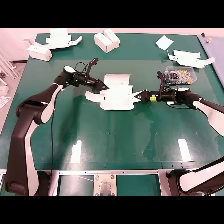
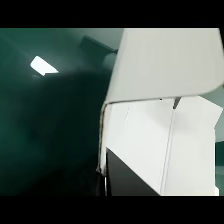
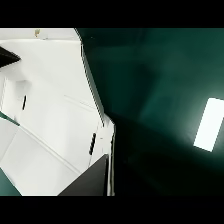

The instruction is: Fold the box and place the chain.

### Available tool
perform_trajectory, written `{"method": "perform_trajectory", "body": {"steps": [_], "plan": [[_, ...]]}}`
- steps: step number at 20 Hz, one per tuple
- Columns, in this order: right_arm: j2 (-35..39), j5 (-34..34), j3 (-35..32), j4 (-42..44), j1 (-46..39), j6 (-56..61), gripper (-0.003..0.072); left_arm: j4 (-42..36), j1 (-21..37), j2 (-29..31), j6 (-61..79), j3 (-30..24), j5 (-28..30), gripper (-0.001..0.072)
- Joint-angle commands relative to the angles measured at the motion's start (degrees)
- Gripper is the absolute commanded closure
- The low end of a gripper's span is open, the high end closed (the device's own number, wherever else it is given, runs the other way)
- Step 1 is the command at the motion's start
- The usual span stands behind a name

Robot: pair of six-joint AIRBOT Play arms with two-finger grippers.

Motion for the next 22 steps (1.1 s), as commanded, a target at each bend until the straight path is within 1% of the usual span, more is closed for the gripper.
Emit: {"method": "perform_trajectory", "body": {"steps": [1, 5, 8, 14, 18, 22], "plan": [[-0.02, 0.17, -0.02, 0.04, 0.02, -0.04, 0.0680, -0.02, 0.02, -0.04, 11.47, 0.04, -2.29, 0.0688], [-0.02, 0.20, -0.02, 0.04, 0.02, -0.37, 0.0680, -1.66, 0.04, -0.04, 23.17, 0.04, -5.09, 0.0688], [-0.02, 0.20, -0.02, 0.07, 0.02, -1.16, 0.0680, -1.77, 0.57, -0.04, 28.48, -0.37, -7.50, 0.0688], [-0.02, 0.20, -0.02, 0.17, 0.02, -1.05, 0.0680, -1.51, 0.68, -2.23, 31.08, -0.37, -10.73, 0.0690], [-0.11, 0.17, -0.09, 0.11, 0.02, 0.04, 0.0680, -1.79, 0.68, -2.23, 32.61, -0.35, -12.02, 0.0690], [-1.18, 0.17, -0.09, 0.07, 0.09, 1.33, 0.0680, -1.75, 0.68, -2.23, 32.57, -0.35, -12.11, 0.0690]]}}
